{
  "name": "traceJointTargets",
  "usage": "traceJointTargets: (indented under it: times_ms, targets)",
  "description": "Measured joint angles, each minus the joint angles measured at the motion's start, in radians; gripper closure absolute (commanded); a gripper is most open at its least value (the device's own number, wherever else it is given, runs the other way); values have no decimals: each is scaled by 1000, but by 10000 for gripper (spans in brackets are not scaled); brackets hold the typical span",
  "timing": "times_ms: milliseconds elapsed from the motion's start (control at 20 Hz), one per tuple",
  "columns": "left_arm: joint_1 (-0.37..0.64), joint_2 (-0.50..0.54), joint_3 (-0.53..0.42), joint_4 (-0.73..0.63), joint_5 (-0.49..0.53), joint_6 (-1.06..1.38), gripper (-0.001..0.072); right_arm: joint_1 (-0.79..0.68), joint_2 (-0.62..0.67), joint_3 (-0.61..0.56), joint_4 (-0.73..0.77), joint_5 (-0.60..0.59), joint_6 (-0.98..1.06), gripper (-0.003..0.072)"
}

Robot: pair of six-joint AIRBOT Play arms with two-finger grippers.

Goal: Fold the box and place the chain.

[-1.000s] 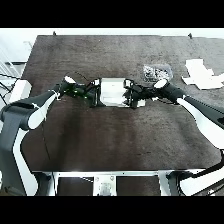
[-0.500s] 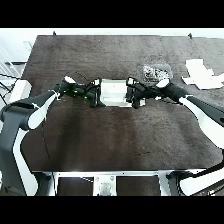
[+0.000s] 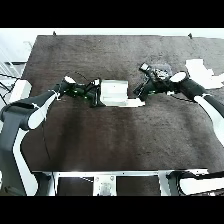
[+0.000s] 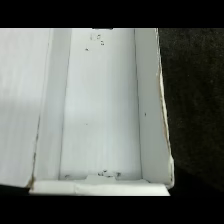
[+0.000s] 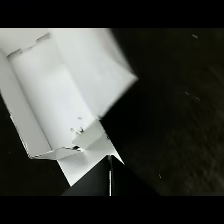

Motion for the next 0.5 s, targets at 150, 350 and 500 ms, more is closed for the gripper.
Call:
traceJointTargets:
  times_ms: [150,350,500]
  targets:
    - [0,0,0,0,0,0,88,-77,25,-1,-4,5,193,670]
    - [0,0,0,0,-1,0,87,-183,37,-29,-15,45,379,671]
    - [0,0,0,0,-1,0,87,-226,38,-87,-35,63,464,671]
